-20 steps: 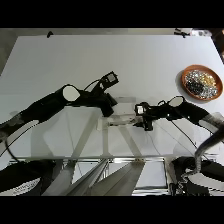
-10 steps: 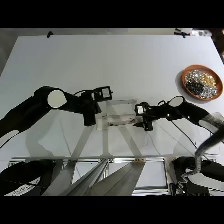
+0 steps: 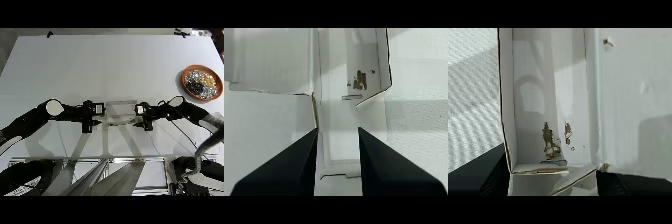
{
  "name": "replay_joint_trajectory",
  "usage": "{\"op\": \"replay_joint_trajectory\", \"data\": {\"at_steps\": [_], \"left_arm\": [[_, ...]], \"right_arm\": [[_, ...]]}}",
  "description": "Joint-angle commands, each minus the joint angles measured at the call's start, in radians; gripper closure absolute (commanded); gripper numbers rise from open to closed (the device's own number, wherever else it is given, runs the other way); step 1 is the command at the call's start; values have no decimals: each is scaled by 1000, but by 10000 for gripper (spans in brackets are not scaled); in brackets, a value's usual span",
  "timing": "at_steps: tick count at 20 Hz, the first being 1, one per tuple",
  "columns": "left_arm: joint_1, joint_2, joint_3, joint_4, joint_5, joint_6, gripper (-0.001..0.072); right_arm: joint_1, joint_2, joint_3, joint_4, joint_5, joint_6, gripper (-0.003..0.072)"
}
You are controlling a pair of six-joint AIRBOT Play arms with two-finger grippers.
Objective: Fold the box and place the chain.
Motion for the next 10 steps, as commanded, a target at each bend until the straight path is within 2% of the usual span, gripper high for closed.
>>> {"op": "replay_joint_trajectory", "data": {"at_steps": [1,3,5,10], "left_arm": [[3,-29,-13,-40,4,61,418],[3,-62,-13,-27,-13,61,416],[3,-90,-14,-10,-20,53,359],[5,-102,-14,15,-20,0,359]], "right_arm": [[0,0,0,0,0,0,286],[0,0,0,0,0,0,286],[0,0,0,0,0,0,286],[0,0,0,0,0,0,286]]}}
